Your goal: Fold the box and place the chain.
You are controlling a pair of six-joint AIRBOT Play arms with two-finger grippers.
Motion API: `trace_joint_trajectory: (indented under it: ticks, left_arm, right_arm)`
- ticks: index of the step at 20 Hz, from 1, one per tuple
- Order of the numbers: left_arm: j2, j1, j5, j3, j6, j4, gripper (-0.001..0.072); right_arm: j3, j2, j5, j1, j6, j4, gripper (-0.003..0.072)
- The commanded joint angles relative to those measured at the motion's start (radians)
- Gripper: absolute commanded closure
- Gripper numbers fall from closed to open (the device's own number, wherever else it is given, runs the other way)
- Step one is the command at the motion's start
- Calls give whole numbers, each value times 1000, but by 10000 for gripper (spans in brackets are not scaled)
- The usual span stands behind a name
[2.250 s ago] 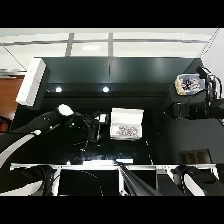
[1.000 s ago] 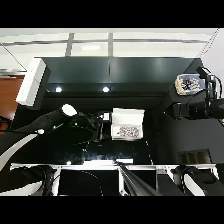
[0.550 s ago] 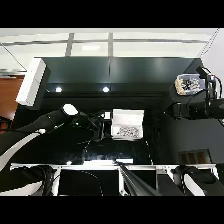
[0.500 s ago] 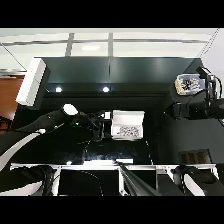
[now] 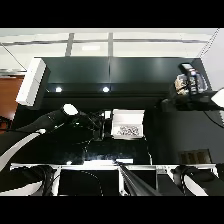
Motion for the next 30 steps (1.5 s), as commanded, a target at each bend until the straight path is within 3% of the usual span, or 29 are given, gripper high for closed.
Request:
trace_joint_trajectory:
  ticks: [1,4,8,15,19,24,30]
  left_arm:
    - [-1,0,2,1,-2,-2,365]
    - [-1,0,1,1,-2,-2,364]
    - [-1,0,1,1,-2,-2,365]
    - [-1,0,1,1,-2,-2,365]
    - [-1,0,1,1,-2,-2,365]
    - [-1,0,1,1,-2,-2,365]
    - [-1,0,1,1,-2,-2,365]
  right_arm:
    - [0,-112,-252,98,-206,25,7]
    - [0,-180,-296,138,-288,134,7]
    - [0,-246,-109,144,-306,213,8]
    - [0,-155,138,144,-594,209,8]
    - [-24,-111,178,144,-596,159,8]
    - [-124,-112,122,146,-759,255,9]
    - [-124,-112,158,163,-825,257,9]
